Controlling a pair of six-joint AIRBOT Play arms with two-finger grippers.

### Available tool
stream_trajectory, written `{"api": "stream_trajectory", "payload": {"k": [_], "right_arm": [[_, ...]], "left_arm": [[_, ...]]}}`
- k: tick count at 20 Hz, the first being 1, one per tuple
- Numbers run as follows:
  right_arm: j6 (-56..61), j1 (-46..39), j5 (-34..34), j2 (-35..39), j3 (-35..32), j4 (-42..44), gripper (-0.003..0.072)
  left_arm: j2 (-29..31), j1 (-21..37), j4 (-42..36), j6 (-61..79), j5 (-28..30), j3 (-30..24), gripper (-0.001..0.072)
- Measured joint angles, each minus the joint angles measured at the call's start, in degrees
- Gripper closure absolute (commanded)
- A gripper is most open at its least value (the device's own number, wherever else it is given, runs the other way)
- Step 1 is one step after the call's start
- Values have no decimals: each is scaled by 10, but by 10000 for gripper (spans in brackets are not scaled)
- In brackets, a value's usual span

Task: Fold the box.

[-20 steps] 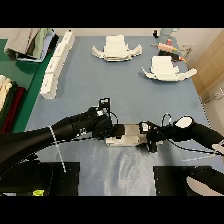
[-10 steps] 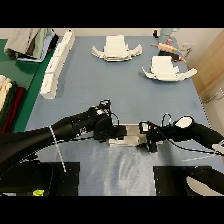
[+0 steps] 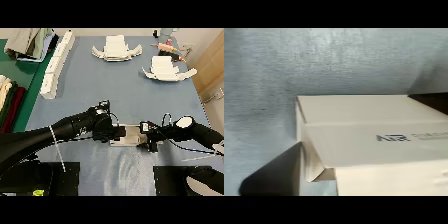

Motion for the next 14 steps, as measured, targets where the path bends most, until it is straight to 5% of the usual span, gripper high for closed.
{"api": "stream_trajectory", "payload": {"k": [14], "right_arm": [[-1, 0, -1, 0, 0, 1, 176]], "left_arm": [[-23, 0, 45, -4, 10, 1, 454]]}}
